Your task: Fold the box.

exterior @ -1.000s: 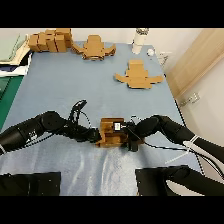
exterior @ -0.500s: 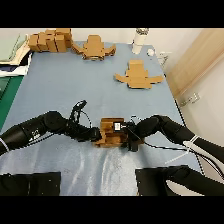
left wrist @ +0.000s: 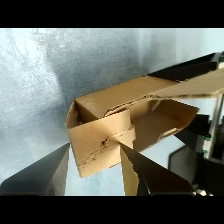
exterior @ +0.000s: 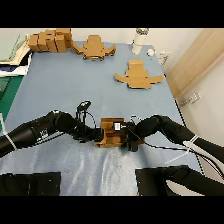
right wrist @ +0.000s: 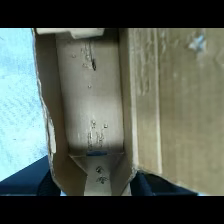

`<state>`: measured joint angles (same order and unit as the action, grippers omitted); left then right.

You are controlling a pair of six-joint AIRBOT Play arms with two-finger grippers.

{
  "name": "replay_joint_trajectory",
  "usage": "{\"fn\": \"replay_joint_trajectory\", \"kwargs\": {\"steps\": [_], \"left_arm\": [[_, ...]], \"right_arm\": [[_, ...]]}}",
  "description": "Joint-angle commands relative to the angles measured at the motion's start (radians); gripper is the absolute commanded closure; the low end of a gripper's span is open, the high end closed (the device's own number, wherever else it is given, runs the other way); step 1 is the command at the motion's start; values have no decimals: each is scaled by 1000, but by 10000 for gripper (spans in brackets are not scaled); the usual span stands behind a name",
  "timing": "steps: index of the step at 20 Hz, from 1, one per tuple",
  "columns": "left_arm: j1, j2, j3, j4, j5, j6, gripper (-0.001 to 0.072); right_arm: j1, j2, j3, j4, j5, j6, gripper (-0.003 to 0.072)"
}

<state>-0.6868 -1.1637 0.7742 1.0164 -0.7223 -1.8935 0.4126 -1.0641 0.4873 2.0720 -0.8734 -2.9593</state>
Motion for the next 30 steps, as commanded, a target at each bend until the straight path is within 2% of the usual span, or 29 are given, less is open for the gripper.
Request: {"fn": "replay_joint_trajectory", "kwargs": {"steps": [1, 6, 11, 14, 18, 21, 30], "left_arm": [[-46, -24, 51, 145, -20, -167, 219], [-79, -111, 131, 170, -117, -204, 219], [-99, -188, 229, 262, -239, -277, 220], [-107, -237, 274, 274, -253, -304, 220], [-111, -302, 362, 309, -380, -308, 220], [-111, -327, 410, 306, -387, -313, 220], [-120, -377, 412, 293, -389, -314, 233]], "right_arm": [[0, -1, 1, 0, 0, 0, 208], [0, -1, 1, 0, 0, 0, 207], [0, -1, 1, 0, 0, 0, 207], [0, -1, 1, 0, 0, 0, 208], [0, -1, 1, 0, 0, 0, 207], [0, -1, 1, 0, 0, 0, 207], [0, -1, 1, 0, 0, 0, 207]]}}
